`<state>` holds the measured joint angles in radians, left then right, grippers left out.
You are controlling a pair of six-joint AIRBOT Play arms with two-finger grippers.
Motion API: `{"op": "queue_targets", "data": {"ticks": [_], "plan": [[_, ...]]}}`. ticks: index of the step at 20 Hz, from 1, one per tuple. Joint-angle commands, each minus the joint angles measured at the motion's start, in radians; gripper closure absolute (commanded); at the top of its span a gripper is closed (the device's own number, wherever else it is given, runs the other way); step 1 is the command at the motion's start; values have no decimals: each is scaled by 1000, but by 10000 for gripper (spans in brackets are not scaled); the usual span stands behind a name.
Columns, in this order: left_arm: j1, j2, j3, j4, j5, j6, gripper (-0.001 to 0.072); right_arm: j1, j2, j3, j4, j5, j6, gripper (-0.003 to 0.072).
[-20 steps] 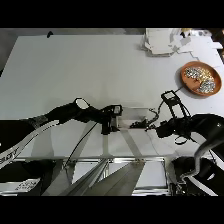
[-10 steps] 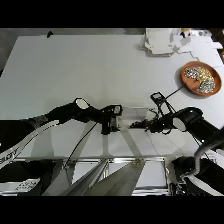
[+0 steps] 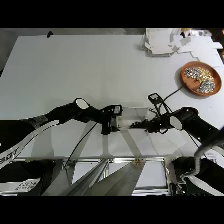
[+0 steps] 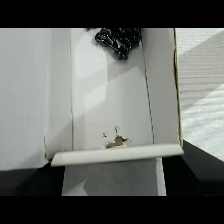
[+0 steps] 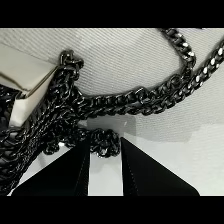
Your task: Fold the box and place the chain.
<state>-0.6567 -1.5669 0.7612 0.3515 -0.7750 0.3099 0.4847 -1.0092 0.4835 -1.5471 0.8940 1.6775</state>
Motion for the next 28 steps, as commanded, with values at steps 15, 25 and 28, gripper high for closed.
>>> {"op": "queue_targets", "data": {"ticks": [15, 25, 28], "plan": [[0, 0, 0, 0, 0, 0, 501, 0, 17, -18, 5, 0, -11, 668], [0, 0, 0, 0, 0, 0, 501, 0, 442, 113, 7, 268, -22, 668], [0, 0, 0, 0, 0, 0, 501, 0, 483, 208, 116, 261, -58, 668]]}}
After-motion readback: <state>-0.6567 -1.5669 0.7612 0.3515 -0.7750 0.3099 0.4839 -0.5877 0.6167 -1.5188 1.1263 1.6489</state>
